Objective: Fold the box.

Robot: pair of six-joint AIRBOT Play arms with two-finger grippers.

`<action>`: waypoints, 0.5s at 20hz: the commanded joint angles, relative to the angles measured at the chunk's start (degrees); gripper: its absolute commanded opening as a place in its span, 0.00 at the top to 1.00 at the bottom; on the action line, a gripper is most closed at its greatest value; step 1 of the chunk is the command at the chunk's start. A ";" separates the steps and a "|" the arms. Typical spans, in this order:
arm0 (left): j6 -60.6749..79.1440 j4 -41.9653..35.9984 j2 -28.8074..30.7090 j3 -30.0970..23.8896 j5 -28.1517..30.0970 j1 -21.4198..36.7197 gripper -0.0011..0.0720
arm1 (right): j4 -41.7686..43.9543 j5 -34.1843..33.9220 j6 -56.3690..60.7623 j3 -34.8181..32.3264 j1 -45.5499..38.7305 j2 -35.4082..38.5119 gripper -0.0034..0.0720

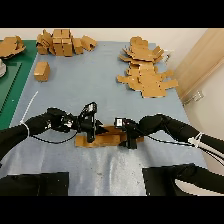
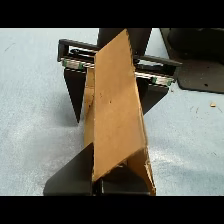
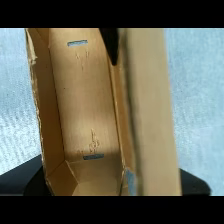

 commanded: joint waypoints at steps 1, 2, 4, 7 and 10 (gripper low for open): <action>0.02 0.00 0.04 0.00 0.00 0.00 0.97 | -0.24 -0.07 0.02 0.02 0.09 -0.04 0.01; 0.02 0.00 0.04 0.00 0.00 0.00 0.97 | -0.44 -0.09 0.02 0.02 0.09 -0.04 0.01; 0.02 0.00 0.04 0.00 0.00 0.00 0.97 | -1.05 -0.09 0.02 0.02 0.07 -0.04 0.01; 0.00 0.00 0.04 0.00 0.00 0.00 0.97 | -1.73 -0.09 0.02 0.02 0.09 -0.35 0.01; 0.02 0.00 0.04 0.00 0.00 0.00 0.97 | -2.51 0.04 0.02 0.04 1.64 -0.87 0.03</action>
